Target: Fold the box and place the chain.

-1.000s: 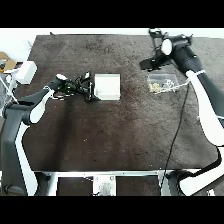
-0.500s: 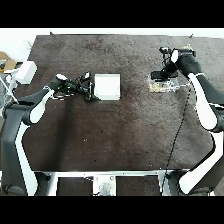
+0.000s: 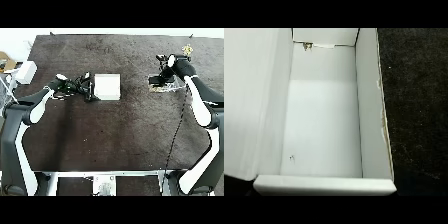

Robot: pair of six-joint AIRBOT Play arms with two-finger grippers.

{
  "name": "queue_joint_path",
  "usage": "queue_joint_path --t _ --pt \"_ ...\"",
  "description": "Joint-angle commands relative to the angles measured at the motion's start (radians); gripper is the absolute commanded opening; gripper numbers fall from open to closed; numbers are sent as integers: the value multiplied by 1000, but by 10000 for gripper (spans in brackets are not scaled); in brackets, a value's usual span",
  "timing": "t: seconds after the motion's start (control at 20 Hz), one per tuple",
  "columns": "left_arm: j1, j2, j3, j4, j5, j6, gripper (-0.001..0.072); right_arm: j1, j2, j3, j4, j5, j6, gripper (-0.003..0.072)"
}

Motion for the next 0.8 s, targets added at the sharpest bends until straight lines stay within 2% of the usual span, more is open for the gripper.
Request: queue_joint_path --t 0.0,0.05,0.1,0.15,0.2,0.75 --pt "-1 0 0 0 0 0 346 1 -7 0 32 -13 -3 185" --pt "-1 0 0 0 0 0 346 1 -8 -1 31 -13 -3 139" --pt "-1 0 0 0 0 0 346 1 -7 0 31 -13 -3 138" --pt "-1 0 0 0 0 0 346 1 -6 0 26 -12 -3 40" --pt "-1 0 0 0 0 0 346 1 -4 0 23 -10 -3 6" --pt "0 0 0 0 0 0 346 1 104 1 12 16 -3 5"
